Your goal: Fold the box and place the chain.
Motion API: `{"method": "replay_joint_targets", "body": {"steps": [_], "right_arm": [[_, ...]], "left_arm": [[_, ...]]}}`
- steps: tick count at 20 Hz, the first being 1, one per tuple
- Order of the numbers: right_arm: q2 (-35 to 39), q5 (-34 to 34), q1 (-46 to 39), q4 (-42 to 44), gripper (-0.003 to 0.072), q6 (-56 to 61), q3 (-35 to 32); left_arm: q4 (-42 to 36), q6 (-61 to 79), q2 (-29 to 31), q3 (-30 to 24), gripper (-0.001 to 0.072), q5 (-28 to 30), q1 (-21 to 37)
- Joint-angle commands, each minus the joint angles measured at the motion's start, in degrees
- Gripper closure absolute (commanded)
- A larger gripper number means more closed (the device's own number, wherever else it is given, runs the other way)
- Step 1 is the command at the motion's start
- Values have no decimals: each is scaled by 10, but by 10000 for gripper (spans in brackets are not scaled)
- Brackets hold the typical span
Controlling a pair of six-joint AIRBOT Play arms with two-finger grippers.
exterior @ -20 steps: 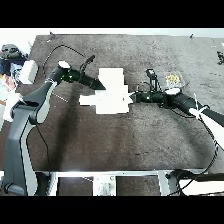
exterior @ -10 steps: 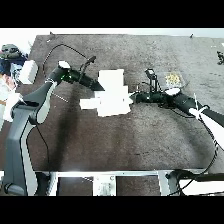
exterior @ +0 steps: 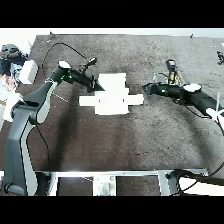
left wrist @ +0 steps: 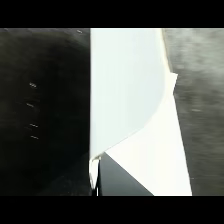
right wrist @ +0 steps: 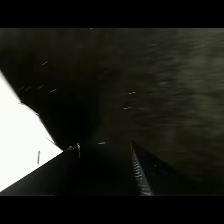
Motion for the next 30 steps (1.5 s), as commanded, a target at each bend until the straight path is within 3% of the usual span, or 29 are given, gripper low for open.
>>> {"method": "replay_joint_targets", "body": {"steps": [1,4,8,21,23,30], "right_arm": [[9,31,-25,-8,321,2,0],[8,31,-25,-7,322,2,0],[7,47,-25,-8,321,-8,0],[7,147,-23,-7,317,-309,0],[7,158,-12,-7,-22,-363,0],[-56,139,100,-20,-23,-497,0]], "left_arm": [[-3,70,0,0,701,62,0],[-13,79,0,0,701,65,0],[29,80,0,-1,700,62,0],[58,124,-5,-2,698,66,0],[58,123,-5,-2,697,66,0],[57,123,-5,-2,697,67,0]]}}
